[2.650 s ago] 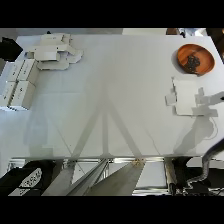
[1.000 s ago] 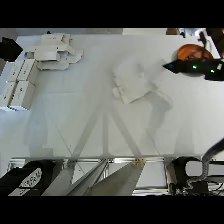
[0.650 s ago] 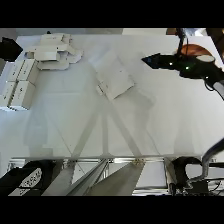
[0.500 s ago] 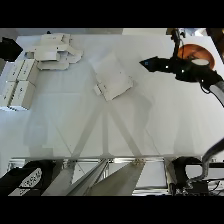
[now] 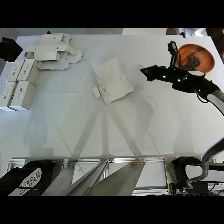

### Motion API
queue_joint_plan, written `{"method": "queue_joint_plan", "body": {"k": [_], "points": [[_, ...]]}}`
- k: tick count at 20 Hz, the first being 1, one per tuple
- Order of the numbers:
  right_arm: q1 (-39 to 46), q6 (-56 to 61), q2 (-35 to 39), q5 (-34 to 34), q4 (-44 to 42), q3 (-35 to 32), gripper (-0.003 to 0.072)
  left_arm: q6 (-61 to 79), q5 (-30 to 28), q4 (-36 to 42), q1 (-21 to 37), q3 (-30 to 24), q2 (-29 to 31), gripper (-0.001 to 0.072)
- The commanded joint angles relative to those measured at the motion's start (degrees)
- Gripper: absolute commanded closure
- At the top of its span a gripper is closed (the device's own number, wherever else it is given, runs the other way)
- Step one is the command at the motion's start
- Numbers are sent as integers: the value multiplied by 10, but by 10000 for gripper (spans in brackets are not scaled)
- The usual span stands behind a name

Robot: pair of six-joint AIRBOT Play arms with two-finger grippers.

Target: Fold the box and place the chain.

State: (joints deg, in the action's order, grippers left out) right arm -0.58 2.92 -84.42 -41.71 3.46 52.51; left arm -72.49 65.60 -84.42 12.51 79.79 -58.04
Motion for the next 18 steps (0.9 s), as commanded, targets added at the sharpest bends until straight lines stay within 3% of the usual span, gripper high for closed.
{"method": "queue_joint_plan", "body": {"k": [1,3,8,13,14,15,16,18], "points": [[2,-36,39,60,8,-39,677,0,0,0,1,0,0,-11],[3,-71,68,98,-1,-81,677,0,0,0,1,0,0,-11],[3,-195,100,137,-160,-196,676,0,0,0,1,0,0,-11],[3,-201,103,141,-166,-205,667,0,0,0,1,0,0,-11],[3,-201,104,141,-165,-205,575,0,0,0,1,0,0,-11],[3,-198,108,141,-157,-205,369,0,0,0,1,0,0,-11],[3,-193,113,143,-152,-205,304,0,0,0,1,0,0,-11],[3,-191,129,163,-144,-203,304,0,0,0,1,0,0,-11]]}}
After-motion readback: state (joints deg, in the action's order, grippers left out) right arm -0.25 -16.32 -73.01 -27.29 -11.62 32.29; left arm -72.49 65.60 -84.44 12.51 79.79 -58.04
